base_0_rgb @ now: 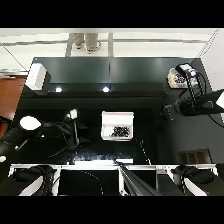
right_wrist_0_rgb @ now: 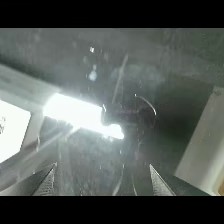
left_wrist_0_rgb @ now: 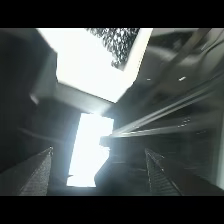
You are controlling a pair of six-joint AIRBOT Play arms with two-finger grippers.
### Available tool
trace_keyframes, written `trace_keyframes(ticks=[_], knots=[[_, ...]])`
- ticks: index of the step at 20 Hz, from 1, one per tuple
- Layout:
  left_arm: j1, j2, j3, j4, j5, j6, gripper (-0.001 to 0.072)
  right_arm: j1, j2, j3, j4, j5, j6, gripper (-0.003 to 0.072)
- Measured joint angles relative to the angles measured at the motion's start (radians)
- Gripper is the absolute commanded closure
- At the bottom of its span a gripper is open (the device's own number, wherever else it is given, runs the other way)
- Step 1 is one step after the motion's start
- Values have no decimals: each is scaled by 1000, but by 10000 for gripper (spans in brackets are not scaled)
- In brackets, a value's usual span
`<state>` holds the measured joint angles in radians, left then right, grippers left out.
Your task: Fold the box and place the chain.
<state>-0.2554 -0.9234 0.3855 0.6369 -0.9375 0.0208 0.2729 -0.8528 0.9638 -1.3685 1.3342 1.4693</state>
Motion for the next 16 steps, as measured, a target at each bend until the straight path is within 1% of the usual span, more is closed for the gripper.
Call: trace_keyframes(ticks=[2, 5, 7, 10, 13, 16], knots=[[-70, -49, 11, -38, 88, 130, -3, 1, 0, -1, 3, 19, -18, -32], [-140, -144, 57, -72, 147, 229, 0, 2, 0, -1, 4, 27, -23, -32], [-162, -203, 94, -87, 153, 255, 2, 2, 0, -1, 5, 29, -23, -33], [-177, -272, 134, -99, 130, 271, 2, 2, 0, -1, 10, 31, -23, -32], [-183, -309, 150, -111, 114, 277, 2, 2, 0, -1, 22, 31, -23, -32], [-185, -324, 156, -148, 108, 280, 2, 2, 0, -1, 36, 31, -23, -32]])
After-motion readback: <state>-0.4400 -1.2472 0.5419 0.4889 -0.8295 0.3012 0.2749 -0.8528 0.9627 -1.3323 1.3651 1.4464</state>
